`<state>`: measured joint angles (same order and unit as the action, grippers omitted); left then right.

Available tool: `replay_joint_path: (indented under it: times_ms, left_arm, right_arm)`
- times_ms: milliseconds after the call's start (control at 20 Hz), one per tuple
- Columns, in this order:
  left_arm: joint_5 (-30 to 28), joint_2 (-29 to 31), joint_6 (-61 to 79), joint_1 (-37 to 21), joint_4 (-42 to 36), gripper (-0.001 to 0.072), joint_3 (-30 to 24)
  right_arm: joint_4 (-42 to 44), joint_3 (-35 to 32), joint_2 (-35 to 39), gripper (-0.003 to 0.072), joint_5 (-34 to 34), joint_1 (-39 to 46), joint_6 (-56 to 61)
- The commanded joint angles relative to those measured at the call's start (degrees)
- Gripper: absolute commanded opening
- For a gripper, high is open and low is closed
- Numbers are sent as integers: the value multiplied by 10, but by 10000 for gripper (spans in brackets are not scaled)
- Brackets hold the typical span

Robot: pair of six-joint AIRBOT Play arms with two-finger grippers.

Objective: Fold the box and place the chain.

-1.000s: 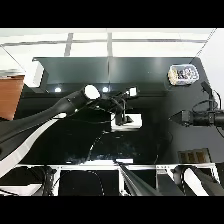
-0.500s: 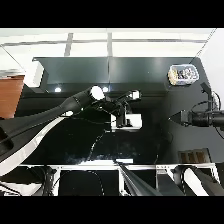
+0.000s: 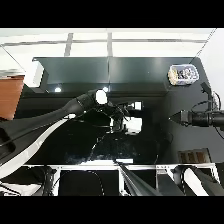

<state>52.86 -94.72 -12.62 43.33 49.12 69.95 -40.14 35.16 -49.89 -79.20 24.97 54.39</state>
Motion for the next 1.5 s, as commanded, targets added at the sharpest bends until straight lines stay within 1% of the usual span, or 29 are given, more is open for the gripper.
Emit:
replay_joint_path:
  times_ms: [0, 50, 100, 150, 250, 350, 450, 550, 700, 750, 850, 950, 1050, 1200, 1350, 1450]
  left_arm:
    - [-43, -1, -49, 24, 64, 688, 1]
    - [-35, -1, -71, 25, 71, 551, 4]
    - [-12, 0, -116, 23, 89, 397, 13]
    - [18, 1, -171, 16, 112, 395, 25]
    - [87, 10, -286, -12, 183, 395, 47]
    - [134, 30, -390, -60, 269, 395, 50]
    - [181, 54, -489, -134, 343, 396, 49]
    - [223, 77, -566, -227, 383, 396, 46]
    - [250, 119, -619, -386, 389, 396, 22]
    - [250, 133, -619, -437, 388, 396, 13]
    - [233, 156, -619, -536, 381, 396, 2]
    - [213, 158, -622, -614, 356, 395, 2]
    - [171, 155, -622, -669, 337, 398, 2]
    - [88, 141, -607, -717, 293, 399, 2]
    - [24, 119, -514, -718, 273, 399, 2]
    - [-11, 97, -487, -715, 253, 399, 2]
  right_arm:
    - [0, 0, 0, 16, 0, 0, 0]
    - [0, 0, 0, 16, 0, 0, 0]
    - [0, 0, 0, 16, 0, 0, 0]
    - [0, 0, 0, 16, 0, 0, 0]
    - [0, 0, 0, 17, 1, 0, 0]
    - [0, 0, 0, 17, 2, 0, 0]
    - [0, 0, 0, 17, 5, 0, 0]
    - [0, 0, 0, 17, 8, 0, 0]
    - [0, 0, 0, 16, 11, 0, 0]
    - [0, 0, 0, 17, 12, 0, 0]
    - [0, 0, 0, 16, 18, 0, 0]
    - [0, 0, 0, 17, 26, 0, 0]
    - [1, 0, 0, 16, 38, 0, 1]
    - [1, 0, 0, 17, 56, 0, 8]
    - [1, 0, 0, 16, 74, 0, 16]
    - [8, 0, 0, 16, 81, 0, 16]
